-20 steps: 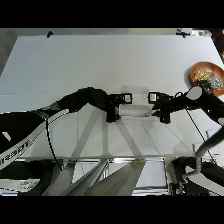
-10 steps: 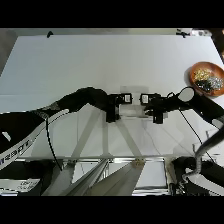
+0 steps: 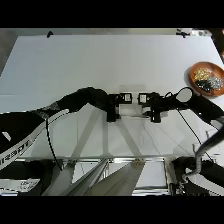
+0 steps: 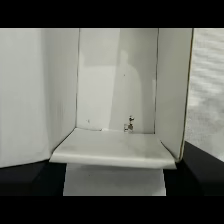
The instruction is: Fold the box and place the chain.
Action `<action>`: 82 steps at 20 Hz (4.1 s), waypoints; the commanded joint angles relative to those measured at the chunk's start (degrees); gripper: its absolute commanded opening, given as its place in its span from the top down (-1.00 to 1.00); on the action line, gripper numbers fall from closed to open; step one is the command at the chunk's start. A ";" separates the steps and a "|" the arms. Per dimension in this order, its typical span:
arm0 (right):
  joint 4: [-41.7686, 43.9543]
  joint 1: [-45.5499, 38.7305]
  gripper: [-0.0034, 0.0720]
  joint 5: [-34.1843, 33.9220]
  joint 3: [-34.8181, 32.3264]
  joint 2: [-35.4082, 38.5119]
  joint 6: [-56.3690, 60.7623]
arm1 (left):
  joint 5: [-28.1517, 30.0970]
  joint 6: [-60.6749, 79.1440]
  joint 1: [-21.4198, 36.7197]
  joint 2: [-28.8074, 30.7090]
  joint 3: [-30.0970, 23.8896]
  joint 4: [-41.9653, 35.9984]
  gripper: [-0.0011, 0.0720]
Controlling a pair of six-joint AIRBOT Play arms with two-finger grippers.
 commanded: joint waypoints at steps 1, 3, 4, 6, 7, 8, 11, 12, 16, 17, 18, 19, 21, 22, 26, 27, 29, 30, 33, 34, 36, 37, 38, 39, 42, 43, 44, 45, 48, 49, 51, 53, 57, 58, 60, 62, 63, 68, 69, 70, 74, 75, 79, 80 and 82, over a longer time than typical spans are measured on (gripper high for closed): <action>0.02 0.07 -0.23 -0.81 0.07 0.09 0.04 | 0.31 0.15 0.04 0.02 0.04 0.11 -0.11; 0.66 0.07 -0.22 -2.21 0.07 1.44 0.28 | 0.31 0.15 0.04 0.02 0.04 0.11 -0.11; 0.63 0.07 -0.13 -2.89 0.09 2.80 0.26 | 0.31 0.15 0.04 0.02 0.04 0.11 -0.11; -0.35 0.02 0.08 -3.82 0.09 6.64 0.28 | 0.31 0.15 0.04 0.02 0.04 0.11 -0.11; -1.77 0.02 0.36 -3.63 0.09 9.05 0.33 | 0.31 0.15 0.04 0.02 0.04 0.11 -0.11; -3.10 0.02 0.61 -3.15 0.07 11.41 2.01 | 0.31 0.15 0.04 0.02 0.04 0.11 -0.11; -9.25 0.00 0.89 -0.28 0.07 17.62 14.75 | 0.31 0.15 0.04 0.02 0.04 0.11 -0.11; -11.56 0.00 0.89 0.63 0.07 18.99 22.12 | 0.31 0.15 0.04 0.02 0.04 0.11 -0.11; -22.23 -3.02 0.88 4.52 0.07 20.87 57.77 | 0.31 0.15 0.04 0.02 0.04 0.11 -0.11; -22.91 -5.86 0.88 6.10 0.07 20.87 62.62 | 0.33 0.15 0.04 0.02 0.04 0.11 -0.11; -23.04 -9.62 0.89 8.13 0.07 20.87 67.04 | 0.31 0.15 0.04 0.02 0.04 0.11 -0.11; -22.82 -13.57 0.89 10.43 0.07 20.87 70.44 | 0.31 0.15 0.04 0.02 0.04 0.11 -0.11; -21.99 -22.47 0.90 14.45 0.07 20.85 73.13 | 0.31 0.15 0.04 0.02 0.04 0.11 -0.11; -20.68 -27.10 0.90 15.50 0.07 20.59 73.11 | 0.33 0.15 0.04 0.02 0.07 0.11 -0.11; -10.21 -35.45 0.90 14.73 -0.11 14.69 70.49 | 0.31 0.15 0.04 0.02 0.04 0.13 -0.11; -9.53 -35.30 0.90 15.23 -0.11 11.52 70.16 | 0.31 0.15 0.04 0.02 0.07 0.11 -0.11; -6.38 -35.17 0.90 16.55 -0.11 4.48 69.79 | 0.33 0.15 0.04 0.02 0.04 0.11 -0.11; -3.48 -35.15 0.90 17.22 -0.11 1.11 68.00 | 0.31 0.15 0.04 0.02 0.04 0.11 -0.11; 3.67 -35.15 0.89 18.53 -0.11 -5.66 64.02 | 0.31 0.15 0.04 0.02 0.07 0.11 -0.11; 3.80 -35.15 0.89 18.03 -0.11 -6.99 64.00 | 0.31 0.15 0.04 0.02 0.04 0.11 -0.11; 5.11 -35.15 0.89 18.34 -0.11 -8.28 62.18 | 0.31 0.15 0.04 0.02 0.04 0.11 -0.11; 6.43 -35.15 0.89 18.73 -0.11 -8.61 61.02 | 0.31 0.15 0.04 0.02 0.04 0.11 -0.11; 6.78 -35.10 0.89 18.53 -0.11 -8.94 60.81 | 0.33 0.15 0.04 0.02 0.07 0.11 -0.11; 6.25 -34.91 0.89 18.25 -0.11 -9.38 60.76 | 0.31 0.15 0.04 0.02 0.04 0.11 -0.11; 7.69 -33.64 0.89 18.40 -0.13 -11.17 59.47 | 0.31 0.15 0.04 0.02 0.04 0.11 -0.11; 8.28 -32.81 0.89 18.18 -0.13 -11.21 59.08 | 0.31 0.15 0.04 0.02 0.04 0.11 -0.11; 8.31 -31.65 0.89 17.49 -0.13 -11.23 59.10 | 0.31 0.15 0.04 0.02 0.04 0.11 -0.11; 8.26 -30.45 0.89 16.76 -0.13 -11.26 59.10 | 0.31 0.15 0.04 0.02 0.04 0.11 -0.11; 8.31 -27.41 0.89 14.93 -0.24 -11.69 59.19 | 0.31 0.15 0.04 0.02 0.04 0.11 -0.11; 8.52 -26.88 0.89 15.02 -0.24 -11.69 59.19 | 0.31 0.15 0.04 0.02 0.04 0.11 -0.11; 10.08 -26.60 0.89 16.13 -0.24 -11.69 59.10 | 0.31 0.15 0.04 0.02 0.04 0.11 -0.11; 12.81 -26.60 0.89 18.40 -0.24 -11.69 57.68 | 0.31 0.15 0.04 0.02 0.04 0.11 -0.11; 21.59 -26.60 0.63 22.62 -0.20 -11.45 55.19 | 0.33 0.15 0.04 0.02 0.04 0.11 -0.11; 21.79 -26.60 0.62 22.82 -0.17 -11.21 55.08 | 0.31 0.15 0.04 0.02 0.04 0.11 -0.11; 21.31 -26.60 0.38 23.74 -0.17 -10.36 55.08 | 0.31 0.15 0.04 0.02 0.04 0.11 -0.11; 21.33 -26.60 0.16 24.17 -0.17 -8.83 55.08 | 0.31 0.15 0.04 0.02 0.04 0.11 -0.11; 21.33 -26.60 0.16 24.33 -0.17 -8.09 55.08 | 0.31 0.15 0.04 0.02 0.04 0.11 -0.11; 21.11 -26.58 0.06 26.86 -0.17 -7.39 54.86 | 0.31 0.15 0.04 0.02 0.04 0.11 -0.11; 20.98 -26.58 0.06 26.67 -0.15 -7.28 54.86 | 0.31 0.15 0.04 0.02 0.04 0.11 -0.11; 20.59 -26.21 0.06 26.62 -0.13 -7.23 54.86 | 0.31 0.15 0.04 0.02 0.04 0.11 -0.11; 15.19 -19.63 0.06 22.40 0.39 -7.21 57.46 | 0.31 0.15 0.04 0.02 0.07 0.13 -0.11; 13.22 -17.90 0.06 21.16 0.90 -7.15 59.21 | 0.31 0.15 0.04 0.02 0.04 0.13 -0.11; 10.10 -14.05 0.06 18.75 3.21 -4.81 63.84 | 0.31 0.15 0.04 0.02 0.04 0.11 -0.11; 9.53 -13.64 0.06 18.34 3.80 -3.69 64.87 | 0.33 0.15 0.04 0.02 0.04 0.11 -0.11; 5.53 -12.41 0.07 17.33 4.83 -1.81 68.96 | 0.31 0.15 0.04 0.02 0.04 0.11 -0.11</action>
